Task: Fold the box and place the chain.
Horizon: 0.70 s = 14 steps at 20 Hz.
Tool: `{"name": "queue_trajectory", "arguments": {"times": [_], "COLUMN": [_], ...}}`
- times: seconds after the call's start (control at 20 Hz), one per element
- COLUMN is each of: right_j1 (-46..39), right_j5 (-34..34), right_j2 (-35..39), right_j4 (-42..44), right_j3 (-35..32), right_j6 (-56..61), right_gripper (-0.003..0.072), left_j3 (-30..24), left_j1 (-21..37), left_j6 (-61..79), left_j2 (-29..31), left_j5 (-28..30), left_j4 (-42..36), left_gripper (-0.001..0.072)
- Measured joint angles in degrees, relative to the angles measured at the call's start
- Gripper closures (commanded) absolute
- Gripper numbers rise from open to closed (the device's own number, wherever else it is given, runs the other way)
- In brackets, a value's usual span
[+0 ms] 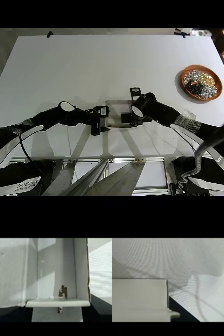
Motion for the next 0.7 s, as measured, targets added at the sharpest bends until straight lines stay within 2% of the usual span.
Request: {"name": "queue_trajectory", "arguments": {"times": [0.25,0.3,0.35,0.4,0.55,0.6,0.7], "right_j1": [0.00,0.00,0.00,0.02,0.00,0.00,-0.13], "right_j5": [1.11,1.27,1.86,2.36,2.05,2.43,3.13], "right_j2": [0.00,0.00,0.00,0.02,0.83,1.51,3.65], "right_j4": [0.00,-0.02,-0.11,0.00,0.15,0.42,0.39], "right_j3": [0.04,0.04,0.02,0.02,0.04,0.02,0.04], "right_j6": [-1.11,-1.38,-1.88,-2.08,-3.39,-3.89,-5.31], "right_gripper": [0.0661,0.0554,0.0410,0.0345,0.0321,0.0218,0.0197], "left_j3": [0.00,0.00,0.00,0.00,0.00,0.00,0.00], "left_j1": [0.00,0.00,0.00,0.00,0.00,0.00,0.00], "left_j6": [-0.04,0.02,0.09,0.11,0.09,0.09,0.09], "left_j2": [0.00,0.00,0.00,0.00,0.00,0.00,0.00], "left_j5": [-0.09,-0.09,0.00,0.20,0.07,0.07,0.07], "left_j4": [-0.02,0.00,-0.02,0.00,-0.02,0.00,0.00], "left_gripper": [0.0378,0.0378,0.0378,0.0378,0.0378,0.0378,0.0378]}}
